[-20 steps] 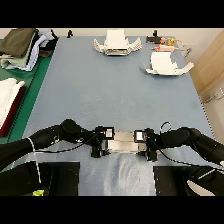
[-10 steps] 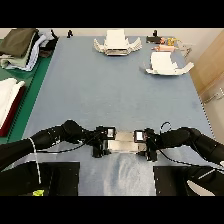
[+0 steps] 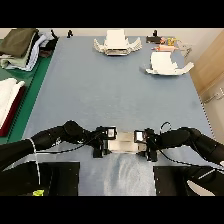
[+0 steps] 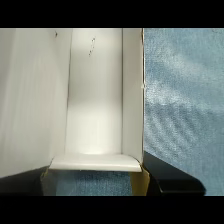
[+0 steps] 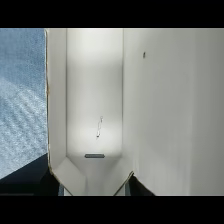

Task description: Fold the box.

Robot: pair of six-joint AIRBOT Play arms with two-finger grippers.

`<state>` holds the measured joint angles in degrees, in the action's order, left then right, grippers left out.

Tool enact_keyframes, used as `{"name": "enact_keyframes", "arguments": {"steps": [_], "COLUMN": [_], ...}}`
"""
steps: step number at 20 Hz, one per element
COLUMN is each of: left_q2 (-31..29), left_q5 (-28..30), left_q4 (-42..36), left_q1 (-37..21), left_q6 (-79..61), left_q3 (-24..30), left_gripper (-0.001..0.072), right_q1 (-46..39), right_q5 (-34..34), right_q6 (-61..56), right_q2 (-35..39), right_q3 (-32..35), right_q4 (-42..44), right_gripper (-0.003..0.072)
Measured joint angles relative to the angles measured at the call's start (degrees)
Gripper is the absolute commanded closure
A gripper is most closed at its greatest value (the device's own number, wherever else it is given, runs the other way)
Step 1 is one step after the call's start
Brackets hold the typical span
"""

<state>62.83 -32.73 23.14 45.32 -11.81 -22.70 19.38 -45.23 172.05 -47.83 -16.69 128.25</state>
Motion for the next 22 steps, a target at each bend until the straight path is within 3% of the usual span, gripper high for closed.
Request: {"name": "enact_keyframes", "arguments": {"steps": [22], "left_q2": [0.0], "left_q5": [-0.3], "left_q4": [0.4], "left_q1": [0.2], "left_q6": [0.9], "left_q3": [0.0], "left_gripper": [0.0112], "right_q1": [0.0], "right_q5": [0.1], "right_q6": [-0.1], "right_q2": [0.0], "right_q3": [0.0], "right_q4": [0.0], "right_gripper": [0.0214]}}
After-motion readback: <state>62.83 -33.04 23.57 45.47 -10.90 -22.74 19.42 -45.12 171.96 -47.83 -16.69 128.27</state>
